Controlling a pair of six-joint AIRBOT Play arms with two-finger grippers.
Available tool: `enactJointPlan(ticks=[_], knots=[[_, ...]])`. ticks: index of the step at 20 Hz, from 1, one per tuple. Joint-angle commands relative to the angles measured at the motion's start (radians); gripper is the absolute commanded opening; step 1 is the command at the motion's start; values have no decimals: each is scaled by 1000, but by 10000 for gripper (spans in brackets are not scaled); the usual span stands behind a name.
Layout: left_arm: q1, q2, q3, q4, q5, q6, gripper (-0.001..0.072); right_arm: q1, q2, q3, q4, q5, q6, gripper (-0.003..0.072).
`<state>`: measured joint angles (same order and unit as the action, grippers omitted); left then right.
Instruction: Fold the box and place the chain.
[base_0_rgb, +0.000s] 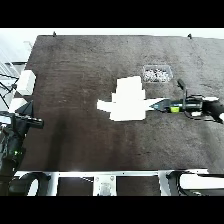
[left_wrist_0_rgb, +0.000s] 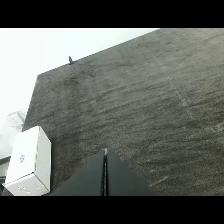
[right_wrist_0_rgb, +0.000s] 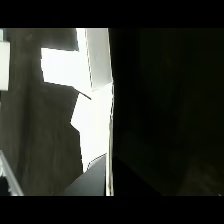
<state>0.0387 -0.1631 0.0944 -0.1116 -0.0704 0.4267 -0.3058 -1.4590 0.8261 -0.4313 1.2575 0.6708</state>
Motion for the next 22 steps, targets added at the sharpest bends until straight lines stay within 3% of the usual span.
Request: enactJointPlan(ticks=[1,6,12,13,14,15,16,19,22], knots=[[0,1,0,0,0,0,20,184,81,-56,94,-235,-2,12],[0,1,2,-1,-27,-1,20,353,78,-55,70,-513,-29,12],[0,1,2,-1,-130,-7,22,375,-8,9,72,-529,-63,12],[0,1,2,-1,-150,-8,223,375,-11,14,73,-538,-63,12],[0,1,2,-2,-174,-8,539,375,-10,14,76,-554,-63,12],[0,1,3,-4,-203,-8,580,375,-11,12,85,-560,-63,12],[0,1,3,-4,-236,-12,525,376,-10,12,85,-557,-62,12],[0,-23,18,-4,-272,-119,525,402,-6,11,92,-563,-58,11],[0,-185,104,-4,-294,-150,525,429,-6,1,91,-634,-43,11]])
